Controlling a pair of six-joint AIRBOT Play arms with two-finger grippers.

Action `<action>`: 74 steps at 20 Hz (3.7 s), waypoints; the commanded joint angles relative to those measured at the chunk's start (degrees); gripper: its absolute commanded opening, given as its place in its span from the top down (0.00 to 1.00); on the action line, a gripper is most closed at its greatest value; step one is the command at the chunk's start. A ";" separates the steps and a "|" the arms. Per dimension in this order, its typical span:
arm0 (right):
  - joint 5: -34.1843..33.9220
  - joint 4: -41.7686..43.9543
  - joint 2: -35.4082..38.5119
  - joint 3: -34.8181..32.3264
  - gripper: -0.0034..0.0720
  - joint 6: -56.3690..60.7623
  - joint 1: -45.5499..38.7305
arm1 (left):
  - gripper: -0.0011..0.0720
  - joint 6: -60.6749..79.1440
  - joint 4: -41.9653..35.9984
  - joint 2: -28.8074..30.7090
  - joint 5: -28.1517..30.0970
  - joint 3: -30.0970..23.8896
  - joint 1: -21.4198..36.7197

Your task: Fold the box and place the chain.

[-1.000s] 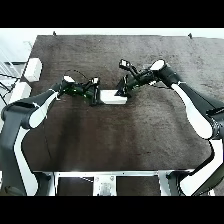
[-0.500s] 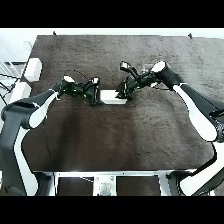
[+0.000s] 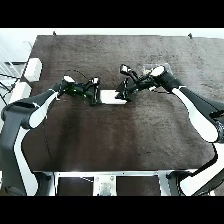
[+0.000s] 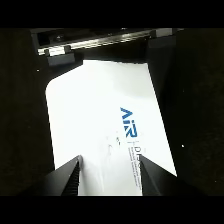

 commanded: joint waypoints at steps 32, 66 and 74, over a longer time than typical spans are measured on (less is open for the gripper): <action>-6.03 4.52 1.79 -0.52 0.56 -3.41 0.39 | 0.41 0.02 0.02 0.00 0.00 0.00 -0.04; 3.23 8.72 -0.96 -5.70 0.58 -7.91 -1.18 | 0.41 0.04 0.02 0.00 0.02 0.00 -0.04; 7.28 21.00 -1.42 -4.52 0.65 -10.05 -4.04 | 0.41 0.04 0.02 0.00 0.02 0.00 -0.04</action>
